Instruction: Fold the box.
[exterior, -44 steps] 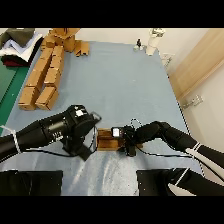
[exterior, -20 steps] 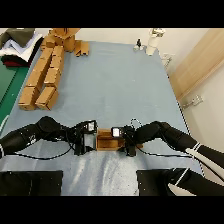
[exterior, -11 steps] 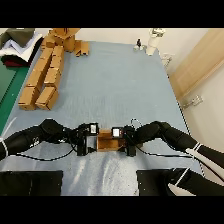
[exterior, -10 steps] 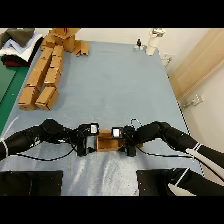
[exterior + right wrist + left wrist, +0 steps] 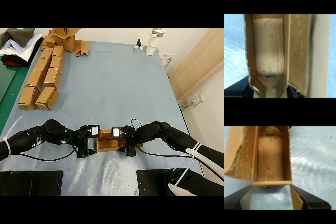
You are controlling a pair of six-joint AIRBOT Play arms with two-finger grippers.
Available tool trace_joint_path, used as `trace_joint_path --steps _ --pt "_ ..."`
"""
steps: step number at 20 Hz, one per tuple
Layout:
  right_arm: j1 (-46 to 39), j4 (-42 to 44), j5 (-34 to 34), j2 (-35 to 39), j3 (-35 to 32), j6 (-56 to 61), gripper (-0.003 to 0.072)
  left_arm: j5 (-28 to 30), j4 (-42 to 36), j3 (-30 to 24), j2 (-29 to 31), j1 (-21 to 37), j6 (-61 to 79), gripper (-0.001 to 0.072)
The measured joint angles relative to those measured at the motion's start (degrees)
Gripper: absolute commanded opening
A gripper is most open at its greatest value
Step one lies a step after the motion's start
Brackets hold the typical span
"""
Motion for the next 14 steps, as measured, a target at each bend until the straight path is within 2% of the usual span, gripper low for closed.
trace_joint_path --steps 8,14 --pt "0.00 -0.02 0.00 0.00 0.00 -0.02 0.0418 4.83 -2.01 0.09 -1.31 -4.07 -0.04 0.0685" --pt "0.00 -0.02 0.00 0.00 -0.02 -0.04 0.0418 6.21 -2.32 0.09 -2.10 -4.85 -0.07 0.0683"
